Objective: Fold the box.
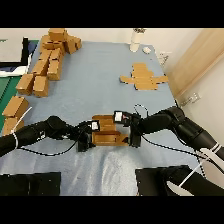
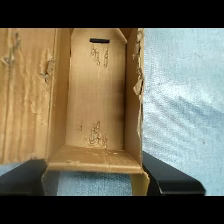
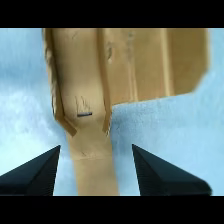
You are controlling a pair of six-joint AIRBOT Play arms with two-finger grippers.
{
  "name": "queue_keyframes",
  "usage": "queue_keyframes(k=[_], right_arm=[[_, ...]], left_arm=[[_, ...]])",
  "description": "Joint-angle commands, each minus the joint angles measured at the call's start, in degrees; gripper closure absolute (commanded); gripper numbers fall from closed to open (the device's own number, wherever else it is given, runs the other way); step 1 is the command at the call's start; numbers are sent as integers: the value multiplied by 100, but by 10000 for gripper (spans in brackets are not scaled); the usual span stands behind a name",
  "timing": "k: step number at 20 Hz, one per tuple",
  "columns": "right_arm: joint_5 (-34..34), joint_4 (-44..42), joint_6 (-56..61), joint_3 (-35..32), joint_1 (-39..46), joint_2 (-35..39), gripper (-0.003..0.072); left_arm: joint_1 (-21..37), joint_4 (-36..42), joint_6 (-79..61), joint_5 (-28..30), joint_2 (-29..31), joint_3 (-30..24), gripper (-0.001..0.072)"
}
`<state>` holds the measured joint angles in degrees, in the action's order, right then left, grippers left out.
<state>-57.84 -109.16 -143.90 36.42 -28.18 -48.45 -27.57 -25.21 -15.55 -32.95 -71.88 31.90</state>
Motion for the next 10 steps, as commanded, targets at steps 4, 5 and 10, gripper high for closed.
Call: queue_keyframes(k=[4, 5, 10], right_arm=[[87, -444, 5401, -4, -4, 125, 109], [92, -529, 5814, -9, -4, 122, 108], [577, -1220, 6686, -7, -4, -76, 444]], left_arm=[[4, -4, -4, -9, -2, 4, 183], [4, -4, -4, -9, -2, 4, 183], [4, -4, -4, -9, -2, 4, 183]])
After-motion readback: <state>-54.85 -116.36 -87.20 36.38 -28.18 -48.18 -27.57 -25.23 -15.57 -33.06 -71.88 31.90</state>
